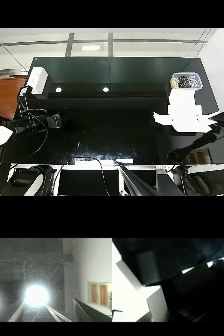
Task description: Fold the box and place the chain.
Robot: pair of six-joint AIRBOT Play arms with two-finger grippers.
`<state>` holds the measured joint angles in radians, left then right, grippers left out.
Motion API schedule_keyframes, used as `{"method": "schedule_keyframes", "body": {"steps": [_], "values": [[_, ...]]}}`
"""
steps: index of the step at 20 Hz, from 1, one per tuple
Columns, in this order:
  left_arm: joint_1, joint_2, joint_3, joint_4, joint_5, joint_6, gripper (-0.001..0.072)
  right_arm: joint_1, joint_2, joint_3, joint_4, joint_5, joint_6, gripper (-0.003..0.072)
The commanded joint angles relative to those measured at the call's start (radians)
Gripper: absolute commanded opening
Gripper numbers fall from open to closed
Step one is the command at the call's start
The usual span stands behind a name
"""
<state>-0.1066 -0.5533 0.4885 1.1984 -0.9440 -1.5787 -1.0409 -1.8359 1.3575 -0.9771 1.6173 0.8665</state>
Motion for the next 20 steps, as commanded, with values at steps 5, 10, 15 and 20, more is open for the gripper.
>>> {"method": "schedule_keyframes", "body": {"steps": [5,10,15,20], "values": [[0.001,0.000,0.000,-0.005,0.002,0.000,0.0695,0.001,-0.002,0.000,0.146,0.104,-0.049,0.0022],[0.001,0.000,0.000,-0.005,0.002,0.000,0.0695,0.014,-0.002,-0.013,0.158,0.145,-0.033,0.0021],[0.001,0.000,0.000,0.002,0.003,0.002,0.0690,0.084,0.013,-0.097,0.253,0.163,-0.049,0.0020],[0.000,0.000,0.000,0.002,0.027,0.003,0.0691,0.192,0.118,-0.235,0.375,0.132,-0.059,0.0020]]}}
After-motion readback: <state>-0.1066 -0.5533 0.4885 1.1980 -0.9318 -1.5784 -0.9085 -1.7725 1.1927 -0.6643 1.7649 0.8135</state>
